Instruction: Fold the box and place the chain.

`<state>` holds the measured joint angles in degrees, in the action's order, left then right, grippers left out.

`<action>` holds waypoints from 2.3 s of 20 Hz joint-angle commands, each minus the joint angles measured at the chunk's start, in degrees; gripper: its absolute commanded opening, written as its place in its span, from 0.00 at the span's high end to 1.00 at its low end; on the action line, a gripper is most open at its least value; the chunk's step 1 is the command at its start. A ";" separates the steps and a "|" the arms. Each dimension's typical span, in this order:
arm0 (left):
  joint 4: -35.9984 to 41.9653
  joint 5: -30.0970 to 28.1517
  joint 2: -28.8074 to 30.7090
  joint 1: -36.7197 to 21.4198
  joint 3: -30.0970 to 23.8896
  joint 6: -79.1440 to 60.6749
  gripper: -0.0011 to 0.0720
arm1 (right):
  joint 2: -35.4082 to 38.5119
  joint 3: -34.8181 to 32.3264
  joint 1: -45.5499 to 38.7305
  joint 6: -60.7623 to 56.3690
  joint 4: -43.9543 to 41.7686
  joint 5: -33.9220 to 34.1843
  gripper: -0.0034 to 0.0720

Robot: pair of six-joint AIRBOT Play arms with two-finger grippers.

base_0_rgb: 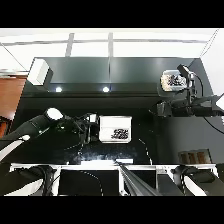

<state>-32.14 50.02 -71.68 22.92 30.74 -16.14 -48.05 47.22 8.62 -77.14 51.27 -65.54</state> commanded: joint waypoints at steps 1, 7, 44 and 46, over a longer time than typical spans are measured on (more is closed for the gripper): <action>0.11 0.17 -0.04 1.01 0.00 -0.11 0.01 | 0.04 0.02 -0.04 0.00 -0.02 0.04 0.49; 1.09 -0.15 0.00 2.38 0.00 1.33 0.01 | 0.04 0.02 -0.04 0.00 -0.02 0.00 0.49; 4.48 -5.09 5.22 4.98 -3.54 9.35 0.01 | 0.04 0.00 -0.04 0.07 0.00 0.26 0.49; 4.57 -5.29 5.07 5.40 -3.54 8.81 0.01 | 0.04 0.00 -0.04 0.07 0.00 0.26 0.49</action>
<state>-29.02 44.95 -66.48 27.97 27.22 -5.58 -48.07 47.22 8.62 -77.06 51.29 -65.25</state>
